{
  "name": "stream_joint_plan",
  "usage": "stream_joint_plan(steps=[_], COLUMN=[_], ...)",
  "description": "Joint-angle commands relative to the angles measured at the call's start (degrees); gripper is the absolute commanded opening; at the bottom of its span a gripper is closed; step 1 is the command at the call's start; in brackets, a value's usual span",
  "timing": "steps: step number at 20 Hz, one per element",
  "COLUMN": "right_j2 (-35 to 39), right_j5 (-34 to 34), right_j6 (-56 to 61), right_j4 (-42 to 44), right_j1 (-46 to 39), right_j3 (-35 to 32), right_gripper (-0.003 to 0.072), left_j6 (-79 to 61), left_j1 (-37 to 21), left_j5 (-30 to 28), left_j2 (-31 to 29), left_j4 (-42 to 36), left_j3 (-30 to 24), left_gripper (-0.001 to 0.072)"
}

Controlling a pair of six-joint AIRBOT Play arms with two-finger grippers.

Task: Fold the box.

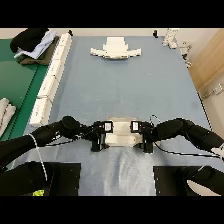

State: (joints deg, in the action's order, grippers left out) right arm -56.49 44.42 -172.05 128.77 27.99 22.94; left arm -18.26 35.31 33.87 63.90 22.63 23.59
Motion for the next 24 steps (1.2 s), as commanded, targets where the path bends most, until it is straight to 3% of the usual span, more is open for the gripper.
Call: stream_joint_plan(steps=[1,3,5,7,9,16,24], right_j2=[0.0,0.0,0.0,0.0,0.0,0.0,0.0], right_j5=[0.0,0.0,0.0,0.0,0.0,0.0,0.0], right_j6=[0.0,0.0,0.0,0.0,0.0,0.0,0.0], right_j4=[0.0,0.0,0.0,0.0,0.0,0.0,0.0], right_j1=[0.0,0.0,0.0,0.0,0.0,0.0,0.0], right_j3=[0.1,0.1,0.1,0.1,0.1,0.1,0.1], right_gripper=[0.0517,0.0517,0.0517,0.0517,0.0517,0.0517,0.0517], left_j6=[-0.9,-1.9,-1.2,-1.2,-1.1,-1.4,-1.7], left_j1=[0.0,0.0,0.0,-0.1,-0.5,-2.8,-2.8], left_j5=[-0.1,0.2,0.4,0.7,0.8,4.8,4.0], left_j2=[0.0,0.0,-0.1,-0.4,-0.8,-1.0,-1.0], left_j4=[-0.1,-0.2,-0.1,-0.1,-0.2,-0.1,0.1], left_j3=[0.0,0.0,0.0,0.0,0.0,-0.3,-0.7], left_gripper=[0.0691,0.0650,0.0341,0.0363,0.0684,0.0684,0.0683])
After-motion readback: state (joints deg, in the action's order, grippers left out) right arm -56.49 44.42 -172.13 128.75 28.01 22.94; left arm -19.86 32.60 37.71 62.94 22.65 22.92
